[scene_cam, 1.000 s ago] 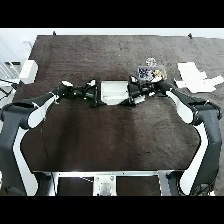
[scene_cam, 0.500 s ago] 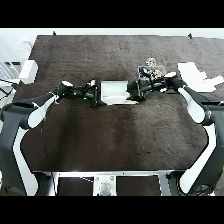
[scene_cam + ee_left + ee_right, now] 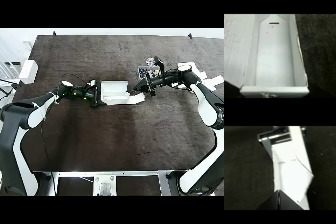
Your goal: Fold the box and place the chain.
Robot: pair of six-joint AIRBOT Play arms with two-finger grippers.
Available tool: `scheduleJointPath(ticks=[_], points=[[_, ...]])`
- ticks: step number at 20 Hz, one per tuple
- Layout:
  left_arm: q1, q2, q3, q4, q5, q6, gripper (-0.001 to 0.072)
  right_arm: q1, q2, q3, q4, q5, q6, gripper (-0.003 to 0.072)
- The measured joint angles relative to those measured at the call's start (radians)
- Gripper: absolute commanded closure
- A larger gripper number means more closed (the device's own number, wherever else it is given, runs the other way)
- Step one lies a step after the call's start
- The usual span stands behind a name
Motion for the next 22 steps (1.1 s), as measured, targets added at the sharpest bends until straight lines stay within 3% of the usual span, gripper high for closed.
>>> scheduleJointPath(ticks=[3, 10, 16, 22], points=[[0.000, 0.000, 0.000, 0.000, 0.000, 0.000, 0.0430, 0.042, 0.005, -0.034, 0.043, -0.038, 0.030, 0.0671], [0.000, 0.000, 0.000, 0.000, 0.000, 0.000, 0.0430, 0.104, 0.007, -0.060, 0.086, -0.319, 0.146, 0.0672], [0.000, 0.000, 0.000, 0.000, 0.000, 0.000, 0.0430, 0.111, 0.008, -0.055, 0.092, -0.484, 0.248, 0.0672], [0.000, 0.000, 0.000, 0.000, 0.000, 0.000, 0.0430, 0.116, -0.011, -0.053, -0.004, -0.544, 0.335, 0.0671]])
